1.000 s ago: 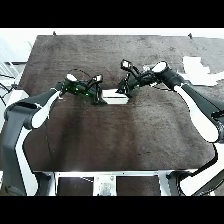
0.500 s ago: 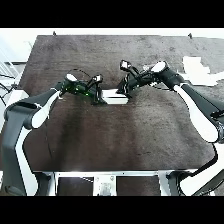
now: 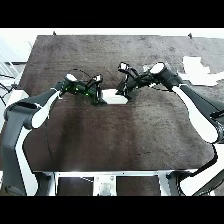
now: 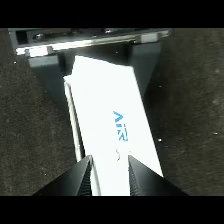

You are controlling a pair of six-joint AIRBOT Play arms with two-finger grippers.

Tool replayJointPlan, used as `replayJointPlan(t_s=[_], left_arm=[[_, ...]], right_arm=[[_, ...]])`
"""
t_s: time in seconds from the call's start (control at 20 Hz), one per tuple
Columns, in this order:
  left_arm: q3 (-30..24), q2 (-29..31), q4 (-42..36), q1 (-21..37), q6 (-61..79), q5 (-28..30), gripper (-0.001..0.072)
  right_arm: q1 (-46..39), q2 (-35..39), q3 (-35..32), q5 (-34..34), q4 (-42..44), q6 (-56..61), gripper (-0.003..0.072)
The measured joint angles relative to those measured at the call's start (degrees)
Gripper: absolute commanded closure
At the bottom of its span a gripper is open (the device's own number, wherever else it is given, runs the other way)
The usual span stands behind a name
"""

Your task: Fold the box and place the chain.

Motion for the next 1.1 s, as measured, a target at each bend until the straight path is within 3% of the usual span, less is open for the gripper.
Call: replayJointPlan(t_s=[0.15, 0.3, 0.45, 0.85, 1.0, 1.1], left_arm=[[0.00, 0.00, 0.07, 0.00, 0.00, 0.00, 0.0321], [0.00, 0.00, 0.09, 0.00, 0.07, -0.02, 0.0321], [0.00, 0.00, 0.09, 0.00, 0.07, -0.04, 0.0321], [0.00, 0.00, 0.00, -0.02, 0.07, -0.13, 0.0321], [0.00, 0.00, 0.00, -0.02, 0.04, -0.09, 0.0321], [0.00, 0.00, 0.00, -0.02, 0.04, -0.07, 0.0321]], right_arm=[[0.44, 0.00, -1.18, -0.50, 0.04, -0.02, 0.0395], [0.63, 0.02, -1.81, -0.46, 0.11, 0.00, 0.0334], [0.63, 0.02, -2.08, 0.70, 0.46, 0.02, 0.0178], [-1.81, -0.02, -1.57, 1.92, 7.80, -3.43, 0.0184], [-2.89, -0.04, -1.49, 2.47, 12.13, -4.87, 0.0614], [-3.08, -0.48, -2.03, 2.75, 13.57, -5.07, 0.0670]])
